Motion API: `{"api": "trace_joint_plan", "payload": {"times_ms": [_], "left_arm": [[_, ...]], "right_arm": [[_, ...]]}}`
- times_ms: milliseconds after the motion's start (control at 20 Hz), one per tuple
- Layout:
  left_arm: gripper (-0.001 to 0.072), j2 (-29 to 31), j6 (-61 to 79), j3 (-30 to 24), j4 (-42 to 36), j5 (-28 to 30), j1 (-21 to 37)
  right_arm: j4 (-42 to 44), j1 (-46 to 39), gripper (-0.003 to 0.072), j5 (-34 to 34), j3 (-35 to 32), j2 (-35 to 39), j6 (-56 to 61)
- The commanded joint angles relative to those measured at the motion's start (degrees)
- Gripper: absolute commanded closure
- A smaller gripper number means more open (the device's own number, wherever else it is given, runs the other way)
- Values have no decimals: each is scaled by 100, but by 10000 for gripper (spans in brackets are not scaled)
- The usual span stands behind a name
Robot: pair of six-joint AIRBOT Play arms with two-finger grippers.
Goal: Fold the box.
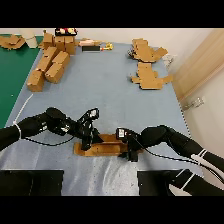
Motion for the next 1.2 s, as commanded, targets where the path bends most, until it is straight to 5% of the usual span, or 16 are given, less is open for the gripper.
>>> {"api": "trace_joint_plan", "payload": {"times_ms": [0,450,1150], "left_arm": [[697,4,0,2,0,4,-4],[697,4,0,2,0,4,-4],[697,4,0,2,0,4,-4]], "right_arm": [[22,7,51,13,-2,-22,0],[-20,256,52,162,9,-192,0],[-260,254,202,44,2,-105,0]]}}
